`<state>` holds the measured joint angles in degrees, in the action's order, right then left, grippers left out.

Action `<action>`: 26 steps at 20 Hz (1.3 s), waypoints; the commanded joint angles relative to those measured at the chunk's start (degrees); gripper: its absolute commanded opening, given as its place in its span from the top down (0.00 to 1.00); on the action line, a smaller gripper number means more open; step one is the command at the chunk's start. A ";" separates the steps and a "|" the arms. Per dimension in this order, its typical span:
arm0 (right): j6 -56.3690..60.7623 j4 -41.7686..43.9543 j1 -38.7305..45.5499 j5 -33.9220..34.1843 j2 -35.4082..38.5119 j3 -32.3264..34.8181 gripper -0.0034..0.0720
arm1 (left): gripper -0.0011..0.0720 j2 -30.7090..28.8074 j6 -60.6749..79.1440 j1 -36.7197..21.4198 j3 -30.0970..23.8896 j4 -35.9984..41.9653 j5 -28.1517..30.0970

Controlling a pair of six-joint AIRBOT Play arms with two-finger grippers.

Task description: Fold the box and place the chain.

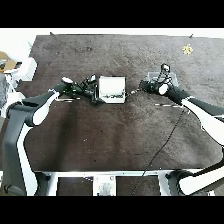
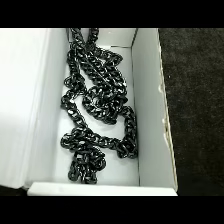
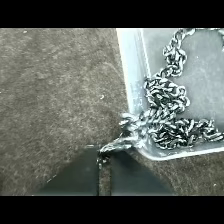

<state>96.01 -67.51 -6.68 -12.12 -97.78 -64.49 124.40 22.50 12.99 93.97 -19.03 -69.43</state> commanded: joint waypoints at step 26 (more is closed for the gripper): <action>-5.79 -1.44 -28.48 5.92 20.65 2.95 0.96 | 0.14 0.00 0.00 0.00 0.02 -0.02 0.00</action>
<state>87.68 -69.01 -34.68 -4.14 -73.89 -63.53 124.40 22.50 12.99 93.97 -19.05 -69.45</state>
